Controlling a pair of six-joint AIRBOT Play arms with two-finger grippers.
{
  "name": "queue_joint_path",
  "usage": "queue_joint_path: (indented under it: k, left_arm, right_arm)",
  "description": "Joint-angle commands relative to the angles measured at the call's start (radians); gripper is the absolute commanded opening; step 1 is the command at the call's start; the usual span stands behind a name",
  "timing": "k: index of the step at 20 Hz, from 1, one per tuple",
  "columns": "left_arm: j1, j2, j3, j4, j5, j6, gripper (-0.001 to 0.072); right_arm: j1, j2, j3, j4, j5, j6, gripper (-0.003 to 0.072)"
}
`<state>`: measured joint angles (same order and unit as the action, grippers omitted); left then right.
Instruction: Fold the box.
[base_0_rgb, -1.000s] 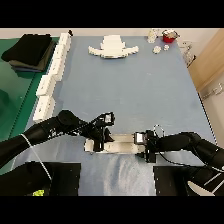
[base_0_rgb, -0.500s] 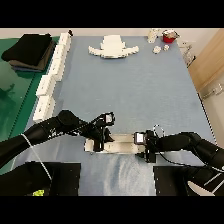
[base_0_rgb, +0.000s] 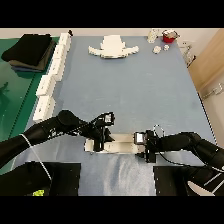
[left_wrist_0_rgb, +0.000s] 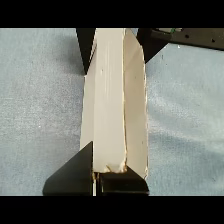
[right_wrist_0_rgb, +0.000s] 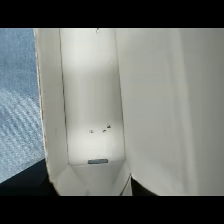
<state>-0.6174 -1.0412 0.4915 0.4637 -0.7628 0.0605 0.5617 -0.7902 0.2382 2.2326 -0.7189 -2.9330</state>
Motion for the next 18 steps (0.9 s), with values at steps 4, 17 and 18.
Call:
queue_joint_path:
  k: [4,17,18]
  left_arm:
    - [0.001,0.0,0.001,0.0,-0.011,-0.01,0.0016]
    - [0.002,0.115,0.001,0.24,0.013,-0.351,0.0322]
    - [0.002,0.155,0.001,0.339,-0.014,-0.497,0.0322]
  right_arm:
    - [0.001,0.0,0.0,0.0,0.0,0.0,0.0565]
    - [0.001,0.0,0.0,0.0,0.0,0.0,0.0565]
    - [0.001,0.0,0.0,0.0,0.001,0.0,0.0565]
